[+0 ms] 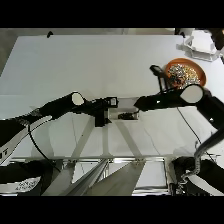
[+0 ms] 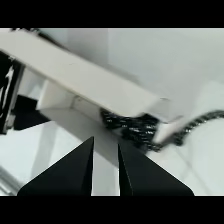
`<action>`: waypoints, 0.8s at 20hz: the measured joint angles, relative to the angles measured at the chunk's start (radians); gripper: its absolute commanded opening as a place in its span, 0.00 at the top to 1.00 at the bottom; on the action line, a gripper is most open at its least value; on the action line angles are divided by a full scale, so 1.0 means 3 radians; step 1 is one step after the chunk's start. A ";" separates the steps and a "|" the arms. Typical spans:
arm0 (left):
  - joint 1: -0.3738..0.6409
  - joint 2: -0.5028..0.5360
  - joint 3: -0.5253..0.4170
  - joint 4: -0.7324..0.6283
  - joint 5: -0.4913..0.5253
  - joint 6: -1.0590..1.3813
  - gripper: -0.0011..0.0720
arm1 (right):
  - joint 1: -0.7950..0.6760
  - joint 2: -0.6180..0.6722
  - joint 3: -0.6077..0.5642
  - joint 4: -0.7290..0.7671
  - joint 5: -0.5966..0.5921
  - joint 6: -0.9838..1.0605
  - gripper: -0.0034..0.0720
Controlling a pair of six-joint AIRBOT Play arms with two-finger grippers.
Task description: Fold the box and place the chain.
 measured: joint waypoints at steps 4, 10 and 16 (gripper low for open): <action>0.0000 0.0000 0.0000 0.0000 0.0000 0.0000 0.61 | -0.0575 0.0039 0.0000 -0.0367 -0.0080 0.0137 0.65; 0.0000 0.0000 0.0000 0.0000 0.0000 0.0000 0.61 | -0.0955 -0.0476 0.0000 -0.1110 -0.0765 0.0703 0.52; 0.0000 0.0000 0.0000 0.0000 0.0000 0.0000 0.61 | -0.1020 -0.1044 0.0045 -0.1292 -0.1452 0.1109 0.54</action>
